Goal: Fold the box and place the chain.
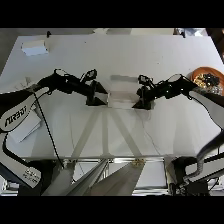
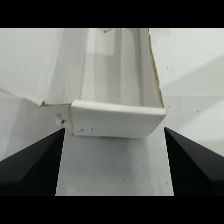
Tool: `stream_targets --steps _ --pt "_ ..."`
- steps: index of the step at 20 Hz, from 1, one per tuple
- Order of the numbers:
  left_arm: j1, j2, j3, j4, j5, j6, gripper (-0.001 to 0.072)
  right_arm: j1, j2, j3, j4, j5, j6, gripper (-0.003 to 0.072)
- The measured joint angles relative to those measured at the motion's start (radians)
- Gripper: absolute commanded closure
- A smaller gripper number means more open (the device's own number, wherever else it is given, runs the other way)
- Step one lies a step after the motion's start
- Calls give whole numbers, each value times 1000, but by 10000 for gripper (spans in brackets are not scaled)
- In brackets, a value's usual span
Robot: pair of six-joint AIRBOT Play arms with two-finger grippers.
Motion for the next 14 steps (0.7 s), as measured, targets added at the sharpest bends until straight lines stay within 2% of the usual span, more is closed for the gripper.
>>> stream_targets --steps 14 --pt "-21 0 1 -22 79 -76 5 0 0 0 1 -2 1 394"
